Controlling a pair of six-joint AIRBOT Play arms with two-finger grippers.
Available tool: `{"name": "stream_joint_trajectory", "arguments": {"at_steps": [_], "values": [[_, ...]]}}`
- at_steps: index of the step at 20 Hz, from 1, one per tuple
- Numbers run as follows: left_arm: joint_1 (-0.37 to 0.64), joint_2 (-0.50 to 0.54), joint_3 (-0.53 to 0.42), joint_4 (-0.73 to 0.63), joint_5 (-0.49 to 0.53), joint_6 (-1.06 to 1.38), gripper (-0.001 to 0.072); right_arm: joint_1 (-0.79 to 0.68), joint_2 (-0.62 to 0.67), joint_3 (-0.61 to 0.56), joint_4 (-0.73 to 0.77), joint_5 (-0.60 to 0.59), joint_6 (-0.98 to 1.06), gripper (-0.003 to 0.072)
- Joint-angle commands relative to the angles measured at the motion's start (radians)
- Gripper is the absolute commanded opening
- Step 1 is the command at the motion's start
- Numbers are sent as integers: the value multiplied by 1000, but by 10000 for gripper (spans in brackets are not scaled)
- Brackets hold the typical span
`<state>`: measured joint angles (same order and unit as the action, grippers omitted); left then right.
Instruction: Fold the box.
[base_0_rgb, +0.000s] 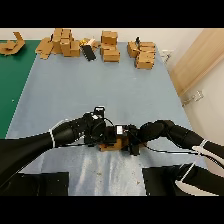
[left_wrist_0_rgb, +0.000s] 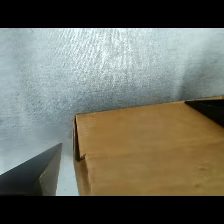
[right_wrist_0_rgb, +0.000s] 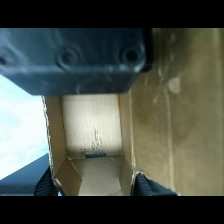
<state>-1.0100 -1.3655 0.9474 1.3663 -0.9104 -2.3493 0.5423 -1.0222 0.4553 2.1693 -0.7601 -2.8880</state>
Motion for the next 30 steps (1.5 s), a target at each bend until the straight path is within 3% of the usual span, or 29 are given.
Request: {"name": "stream_joint_trajectory", "arguments": {"at_steps": [1, 2, 3, 4, 14, 15, 16, 17, 26, 30], "values": [[0, -26, 1, -1, 46, -1, 583, 0, -1, 0, 0, 0, 0, 513], [0, -34, 1, -4, 45, -1, 430, 0, -1, 0, 0, 0, 0, 513], [-1, -38, 1, -6, 42, 2, 135, 0, -1, 0, 0, 0, 0, 513], [-3, -39, 1, -6, 43, 4, 16, 0, -1, 0, 0, 0, 0, 513], [-3, -37, 1, -47, 44, 5, 18, 0, -1, 0, 0, 0, 0, 513], [-3, -35, 2, -47, 44, 6, 48, 0, -1, 0, 0, 0, 0, 513], [-3, -35, 2, -47, 43, 6, 300, 0, -1, 0, 0, 0, 0, 513], [-3, -35, 2, -47, 43, 6, 417, 0, -1, 0, 0, 0, 0, 513], [9, 18, 32, -39, -9, 7, 416, 0, -1, 0, 0, 0, 0, 513], [34, 57, 32, -34, -105, 8, 416, 0, -1, 0, 0, 0, 0, 513]]}}
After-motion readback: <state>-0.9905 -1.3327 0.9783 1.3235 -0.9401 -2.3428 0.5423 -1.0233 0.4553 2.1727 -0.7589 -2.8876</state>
